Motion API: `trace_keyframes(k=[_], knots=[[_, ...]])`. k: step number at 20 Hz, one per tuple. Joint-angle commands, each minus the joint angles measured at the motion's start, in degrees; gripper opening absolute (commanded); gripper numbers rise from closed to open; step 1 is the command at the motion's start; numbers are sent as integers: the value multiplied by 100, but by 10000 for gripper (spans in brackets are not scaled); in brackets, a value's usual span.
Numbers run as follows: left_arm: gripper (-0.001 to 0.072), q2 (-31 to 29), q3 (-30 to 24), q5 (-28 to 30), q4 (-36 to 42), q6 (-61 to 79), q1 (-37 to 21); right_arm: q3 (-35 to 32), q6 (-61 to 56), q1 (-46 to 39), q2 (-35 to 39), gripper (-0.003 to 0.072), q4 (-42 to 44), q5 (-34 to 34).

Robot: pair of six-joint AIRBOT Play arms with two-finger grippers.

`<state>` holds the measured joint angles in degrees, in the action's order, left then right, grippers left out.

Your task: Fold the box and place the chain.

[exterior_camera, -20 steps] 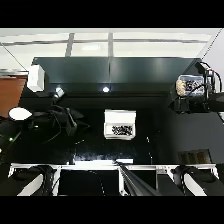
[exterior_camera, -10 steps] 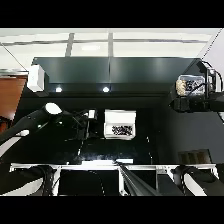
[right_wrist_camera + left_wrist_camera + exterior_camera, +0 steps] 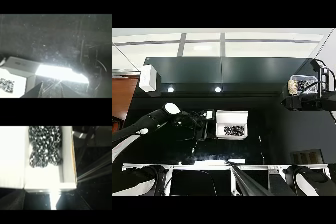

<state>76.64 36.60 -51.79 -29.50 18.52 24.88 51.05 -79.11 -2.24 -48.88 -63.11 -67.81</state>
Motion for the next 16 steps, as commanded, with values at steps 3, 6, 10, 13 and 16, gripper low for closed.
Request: trace_keyframes(k=[3, 6, 10, 13, 16], knots=[[707, 33, 7, 208, 28, 17, 155, 4, 2, 0, 4, 263, 4, 31], [520, 33, 7, 190, 28, 17, 155, -13, 2, 0, 4, 263, 9, 26], [397, 33, 7, 223, 15, 20, 155, -422, 7, 313, -2, 264, 205, 225], [397, 33, 7, 229, 15, 20, 155, -654, 0, 957, -271, 701, 323, 1200], [397, 33, 7, 234, 15, 20, 155, -643, 96, 1445, -1029, 701, 546, 2203]])
